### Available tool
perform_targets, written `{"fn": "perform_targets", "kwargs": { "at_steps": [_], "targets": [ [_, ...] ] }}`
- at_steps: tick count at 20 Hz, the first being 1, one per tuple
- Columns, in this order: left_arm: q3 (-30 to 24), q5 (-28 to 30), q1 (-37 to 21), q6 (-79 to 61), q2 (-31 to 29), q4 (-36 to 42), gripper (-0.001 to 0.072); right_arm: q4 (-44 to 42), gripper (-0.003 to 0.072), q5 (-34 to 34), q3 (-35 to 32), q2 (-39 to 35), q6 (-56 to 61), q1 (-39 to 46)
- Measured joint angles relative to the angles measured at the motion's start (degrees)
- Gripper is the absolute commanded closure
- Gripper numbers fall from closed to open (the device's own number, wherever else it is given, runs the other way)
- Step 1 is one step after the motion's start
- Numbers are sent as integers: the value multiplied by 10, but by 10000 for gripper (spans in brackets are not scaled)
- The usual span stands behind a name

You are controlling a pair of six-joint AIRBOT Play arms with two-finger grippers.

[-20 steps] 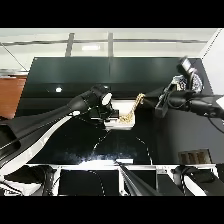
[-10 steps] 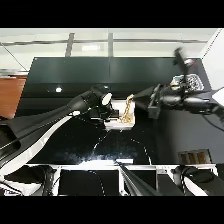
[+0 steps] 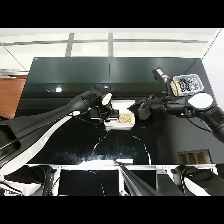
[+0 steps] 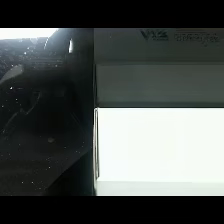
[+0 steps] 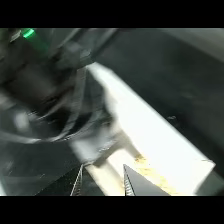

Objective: Fold the box and place the chain.

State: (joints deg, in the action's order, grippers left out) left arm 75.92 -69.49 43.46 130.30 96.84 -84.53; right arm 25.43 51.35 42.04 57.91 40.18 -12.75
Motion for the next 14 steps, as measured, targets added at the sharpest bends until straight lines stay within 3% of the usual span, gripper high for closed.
{"fn": "perform_targets", "kwargs": {
  "at_steps": [6, 11, 12, 14],
  "targets": [
    [0, 6, 0, 0, 0, 0, 678, 23, 372, 17, 1, -39, 34, 131],
    [0, 15, 0, -9, -2, 0, 673, 43, 372, 76, 1, -48, 54, 168],
    [0, 16, 0, -9, -4, 0, 591, 44, 372, 85, 1, -49, 57, 170],
    [0, 19, 0, -8, -13, 0, 159, 47, 372, 98, 1, -49, 61, 173]
  ]
}}
